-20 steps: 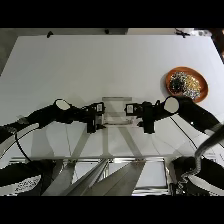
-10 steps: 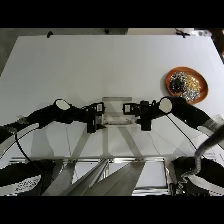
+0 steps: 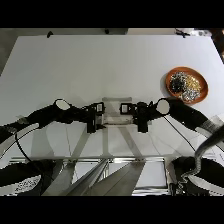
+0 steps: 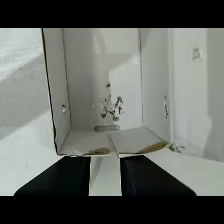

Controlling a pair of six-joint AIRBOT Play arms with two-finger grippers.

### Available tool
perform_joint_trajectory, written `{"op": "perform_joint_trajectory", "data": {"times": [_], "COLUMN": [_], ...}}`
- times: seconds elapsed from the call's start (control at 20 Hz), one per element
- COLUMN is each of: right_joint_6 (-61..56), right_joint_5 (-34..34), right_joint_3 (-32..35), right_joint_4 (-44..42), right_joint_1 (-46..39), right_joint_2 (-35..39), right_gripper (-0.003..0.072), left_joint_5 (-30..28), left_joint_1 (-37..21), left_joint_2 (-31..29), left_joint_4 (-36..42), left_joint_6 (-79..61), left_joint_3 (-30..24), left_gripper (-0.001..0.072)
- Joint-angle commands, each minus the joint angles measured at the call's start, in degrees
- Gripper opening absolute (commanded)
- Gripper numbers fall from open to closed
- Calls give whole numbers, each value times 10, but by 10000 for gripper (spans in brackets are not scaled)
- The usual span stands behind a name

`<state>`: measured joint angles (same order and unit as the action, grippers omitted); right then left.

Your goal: Fold the box and place the chain.

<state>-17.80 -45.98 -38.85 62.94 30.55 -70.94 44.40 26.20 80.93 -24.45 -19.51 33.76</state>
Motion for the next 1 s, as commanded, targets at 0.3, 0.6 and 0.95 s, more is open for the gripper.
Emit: {"op": "perform_joint_trajectory", "data": {"times": [0.3, 0.6, 0.95], "right_joint_6": [-1, -2, -3], "right_joint_5": [44, 49, 50], "right_joint_3": [0, 0, 0], "right_joint_4": [-4, -4, -5], "right_joint_1": [36, 37, 37], "right_joint_2": [-3, -26, -26], "right_gripper": [172, 187, 400], "left_joint_5": [0, 0, 0], "left_joint_1": [0, 0, 0], "left_joint_2": [0, 0, 0], "left_joint_4": [0, 0, 0], "left_joint_6": [0, 0, 0], "left_joint_3": [0, 0, 0], "left_gripper": [387, 387, 387]}}
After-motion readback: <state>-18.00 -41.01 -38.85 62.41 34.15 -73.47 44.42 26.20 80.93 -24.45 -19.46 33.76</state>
